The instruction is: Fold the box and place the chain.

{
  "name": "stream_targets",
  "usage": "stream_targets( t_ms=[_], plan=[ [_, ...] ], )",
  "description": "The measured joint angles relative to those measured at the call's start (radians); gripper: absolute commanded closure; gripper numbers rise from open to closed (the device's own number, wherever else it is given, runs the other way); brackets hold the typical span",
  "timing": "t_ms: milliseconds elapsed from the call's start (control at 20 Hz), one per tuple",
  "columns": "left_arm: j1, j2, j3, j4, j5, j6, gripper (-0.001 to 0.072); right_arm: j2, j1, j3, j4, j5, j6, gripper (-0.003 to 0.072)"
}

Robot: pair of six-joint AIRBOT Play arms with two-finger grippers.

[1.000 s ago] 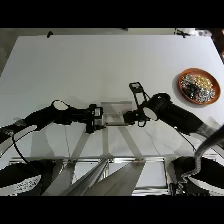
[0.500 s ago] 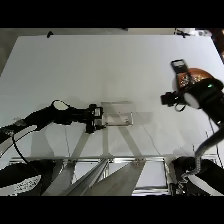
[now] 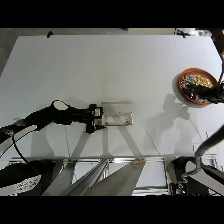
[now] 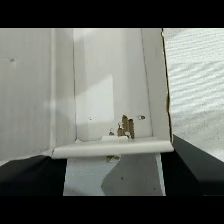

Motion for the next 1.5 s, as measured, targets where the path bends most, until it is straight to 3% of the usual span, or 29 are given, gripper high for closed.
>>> stream_targets(
  t_ms=[300,700,750,850,1200,1500],
  plan=[
    [0.0,0.0,0.0,0.0,0.0,0.0,0.0456,-0.138,-0.038,0.003,0.073,-0.152,-0.018,0.0411],
    [0.0,0.0,0.0,0.0,0.0,0.0,0.0456,-0.217,-0.043,0.008,0.103,-0.232,-0.021,0.0416],
    [0.0,0.0,0.0,0.0,0.0,0.0,0.0456,-0.219,-0.043,0.009,0.104,-0.238,-0.021,0.0438],
    [0.0,0.0,0.0,0.0,0.0,0.0,0.0456,-0.222,-0.043,0.009,0.11,-0.249,-0.023,0.0677],
    [0.0,0.0,0.0,0.0,0.0,0.0,0.0456,-0.209,-0.044,0.008,0.11,-0.212,-0.048,0.0678],
    [0.0,0.0,0.0,0.0,0.0,0.0,0.0456,-0.071,-0.044,0.008,0.149,-0.163,-0.122,0.0678]
  ],
)
